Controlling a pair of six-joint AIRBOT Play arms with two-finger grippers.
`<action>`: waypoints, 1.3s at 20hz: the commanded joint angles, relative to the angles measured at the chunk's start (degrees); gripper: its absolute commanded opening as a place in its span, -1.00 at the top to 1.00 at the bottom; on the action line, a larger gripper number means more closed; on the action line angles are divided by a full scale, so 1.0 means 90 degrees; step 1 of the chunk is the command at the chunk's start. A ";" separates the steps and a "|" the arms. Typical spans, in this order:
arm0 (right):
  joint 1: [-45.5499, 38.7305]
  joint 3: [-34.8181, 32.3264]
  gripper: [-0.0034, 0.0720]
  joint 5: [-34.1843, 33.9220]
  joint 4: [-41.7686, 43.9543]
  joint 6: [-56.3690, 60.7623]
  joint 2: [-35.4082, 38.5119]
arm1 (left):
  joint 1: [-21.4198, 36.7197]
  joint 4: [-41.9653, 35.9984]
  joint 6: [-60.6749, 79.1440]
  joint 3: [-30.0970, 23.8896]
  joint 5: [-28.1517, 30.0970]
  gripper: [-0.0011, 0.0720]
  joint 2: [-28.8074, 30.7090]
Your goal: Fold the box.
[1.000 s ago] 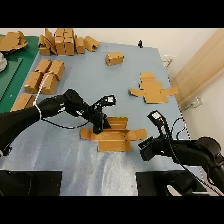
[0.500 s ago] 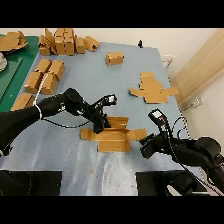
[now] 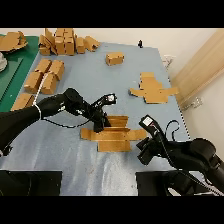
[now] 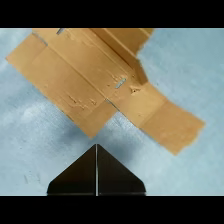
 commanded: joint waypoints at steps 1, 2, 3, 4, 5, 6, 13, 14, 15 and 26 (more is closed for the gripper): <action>0.0784 -0.0121 0.84 0.0622 -0.0590 -0.0801 -0.0481 | -0.0002 0.0002 0.0000 0.0005 0.0017 0.94 0.0005; 0.0971 -0.0155 0.34 0.0828 -0.0580 -0.1217 -0.0741 | -0.0002 0.0002 0.0002 0.0005 0.0017 0.94 0.0002; 0.1141 -0.0172 -0.09 0.0979 -0.0549 -0.1632 -0.1049 | -0.0002 0.0002 0.0002 0.0005 0.0017 0.94 0.0002; 0.1277 -0.0180 -0.28 0.1120 -0.0549 -0.2008 -0.1396 | -0.0002 0.0005 0.0000 0.0005 0.0017 0.94 0.0002; 0.1355 -0.0180 -0.31 0.1258 -0.0549 -0.2249 -0.1751 | -0.0002 0.0002 0.0000 0.0005 0.0015 0.94 0.0005; 0.1358 -0.0177 -0.31 0.1401 -0.0544 -0.2370 -0.2059 | -0.0005 0.0002 0.0000 0.0005 0.0015 0.94 0.0005; 0.1350 -0.0010 -0.58 0.1965 -0.0546 -0.2407 -0.2900 | -0.0005 0.0002 0.0000 0.0005 0.0017 0.94 0.0002; 0.1350 0.0010 -0.58 0.2001 -0.0559 -0.2409 -0.2902 | -0.0005 0.0002 0.0000 0.0005 0.0017 0.94 0.0002; 0.1350 0.0007 -0.58 0.2067 -0.0631 -0.2407 -0.2907 | -0.0007 0.0002 0.0000 0.0005 0.0007 0.94 0.0002; 0.1350 0.0046 -0.58 0.2540 -0.1712 -0.1950 -0.2909 | -0.0005 0.0002 0.0000 0.0005 0.0012 0.94 0.0002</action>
